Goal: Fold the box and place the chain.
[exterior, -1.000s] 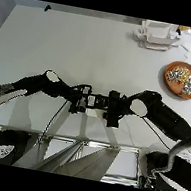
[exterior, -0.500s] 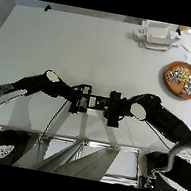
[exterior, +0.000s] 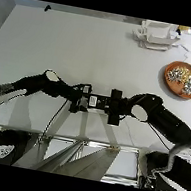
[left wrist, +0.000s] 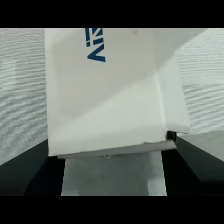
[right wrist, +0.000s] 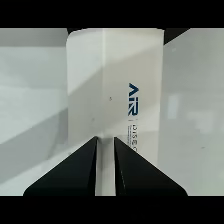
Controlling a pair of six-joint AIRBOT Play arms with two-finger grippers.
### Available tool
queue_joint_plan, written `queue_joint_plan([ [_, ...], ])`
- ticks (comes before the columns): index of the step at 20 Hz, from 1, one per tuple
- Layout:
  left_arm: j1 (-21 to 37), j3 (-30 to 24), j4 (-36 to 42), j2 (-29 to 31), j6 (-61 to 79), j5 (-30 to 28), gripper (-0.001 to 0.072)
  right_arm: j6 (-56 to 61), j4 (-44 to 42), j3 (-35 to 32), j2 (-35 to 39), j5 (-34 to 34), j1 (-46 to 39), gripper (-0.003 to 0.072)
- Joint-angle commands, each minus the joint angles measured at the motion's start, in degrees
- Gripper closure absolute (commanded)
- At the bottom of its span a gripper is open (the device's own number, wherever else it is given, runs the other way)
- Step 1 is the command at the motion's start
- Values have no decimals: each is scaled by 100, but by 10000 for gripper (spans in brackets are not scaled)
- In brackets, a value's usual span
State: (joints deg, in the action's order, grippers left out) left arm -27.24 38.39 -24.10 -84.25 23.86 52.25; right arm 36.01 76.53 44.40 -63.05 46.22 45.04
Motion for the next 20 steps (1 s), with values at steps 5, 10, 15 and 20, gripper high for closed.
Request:
queue_joint_plan([
  [5, 2, 2, -15, 4, 13, 26, 518, 326, 404, -2, 166, -214, -4, 601],
  [10, 2, 2, -15, 4, 13, 26, 518, 328, 402, -2, 166, -221, -4, 601],
  [15, 2, 2, -13, 4, 13, 26, 518, 581, 404, -2, 175, -234, -7, 601],
  [20, 2, 2, -15, 4, 13, 28, 518, 623, 234, -2, 175, -341, -63, 600],
])
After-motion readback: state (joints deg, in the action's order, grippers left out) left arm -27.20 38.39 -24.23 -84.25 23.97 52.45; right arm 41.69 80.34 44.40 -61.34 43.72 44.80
